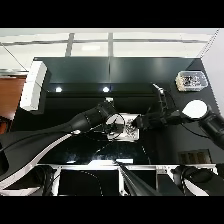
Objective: Fold the box and place the chain.
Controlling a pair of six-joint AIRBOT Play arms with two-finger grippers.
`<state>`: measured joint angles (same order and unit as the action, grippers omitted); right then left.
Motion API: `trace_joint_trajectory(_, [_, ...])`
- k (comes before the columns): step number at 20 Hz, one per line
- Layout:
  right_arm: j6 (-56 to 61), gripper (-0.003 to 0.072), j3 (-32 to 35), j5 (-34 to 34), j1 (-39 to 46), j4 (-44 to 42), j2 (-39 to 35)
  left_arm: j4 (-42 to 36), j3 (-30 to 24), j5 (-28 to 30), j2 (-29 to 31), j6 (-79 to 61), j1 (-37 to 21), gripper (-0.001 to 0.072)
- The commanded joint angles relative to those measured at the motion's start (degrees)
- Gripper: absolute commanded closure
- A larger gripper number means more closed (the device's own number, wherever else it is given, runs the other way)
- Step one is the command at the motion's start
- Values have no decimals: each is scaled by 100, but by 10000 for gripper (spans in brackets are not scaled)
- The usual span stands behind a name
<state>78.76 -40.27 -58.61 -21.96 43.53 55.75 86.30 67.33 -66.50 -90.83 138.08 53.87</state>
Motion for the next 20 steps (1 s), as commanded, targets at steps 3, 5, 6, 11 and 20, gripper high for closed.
trace_joint_trajectory(3, [133, 368, 35, -251, 92, 229, 184, 0, 4, 0, -2, 0, -4, 685])
trace_joint_trajectory(5, [103, 369, -57, -695, 398, 555, 7, 0, 4, 2, -2, 0, -4, 685])
trace_joint_trajectory(6, [103, 370, -109, -828, 616, 815, -214, 2, 4, 4, -2, 0, -4, 685])
trace_joint_trajectory(11, [109, 370, -127, -957, 1742, 1882, -1399, 0, 4, 136, -4, 0, -4, 685])
trace_joint_trajectory(20, [94, 370, -125, -588, 1978, 2031, -1508, -79, 155, -94, 11, -7, -7, 208])
